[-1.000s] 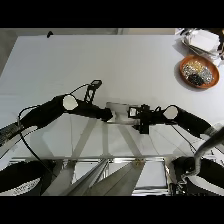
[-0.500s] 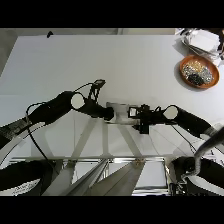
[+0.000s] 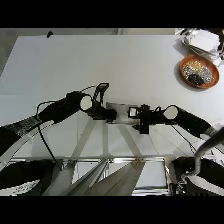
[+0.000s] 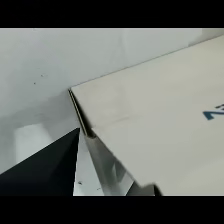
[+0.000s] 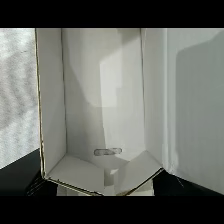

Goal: Fold the box and place the chain.

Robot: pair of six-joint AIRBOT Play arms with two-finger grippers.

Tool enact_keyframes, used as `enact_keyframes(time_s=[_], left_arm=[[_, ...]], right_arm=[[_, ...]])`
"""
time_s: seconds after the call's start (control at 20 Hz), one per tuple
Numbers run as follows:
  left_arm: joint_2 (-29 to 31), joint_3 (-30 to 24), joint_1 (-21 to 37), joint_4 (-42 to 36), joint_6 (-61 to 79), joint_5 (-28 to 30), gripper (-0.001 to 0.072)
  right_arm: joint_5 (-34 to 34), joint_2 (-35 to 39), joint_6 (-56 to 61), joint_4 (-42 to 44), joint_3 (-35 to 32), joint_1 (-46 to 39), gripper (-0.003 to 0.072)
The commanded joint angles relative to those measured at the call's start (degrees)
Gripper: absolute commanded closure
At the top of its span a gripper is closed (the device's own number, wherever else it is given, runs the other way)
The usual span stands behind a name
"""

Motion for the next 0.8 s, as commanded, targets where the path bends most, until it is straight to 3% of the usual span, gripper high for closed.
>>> enact_keyframes(time_s=[0.0,0.45,0.75], left_arm=[[-0.79,2.38,-0.39,3.91,-3.93,-3.17,0.0267],[-8.98,13.05,-0.83,6.6,-6.86,-16.0,0.0299],[-10.16,13.9,-2.56,8.2,-9.33,-19.45,0.0357]], right_arm=[[0.0,0.0,0.02,0.02,0.0,0.02,0.0272],[0.0,0.0,0.02,0.02,0.0,0.02,0.0272],[0.0,0.0,0.02,0.02,0.0,0.02,0.0272]])
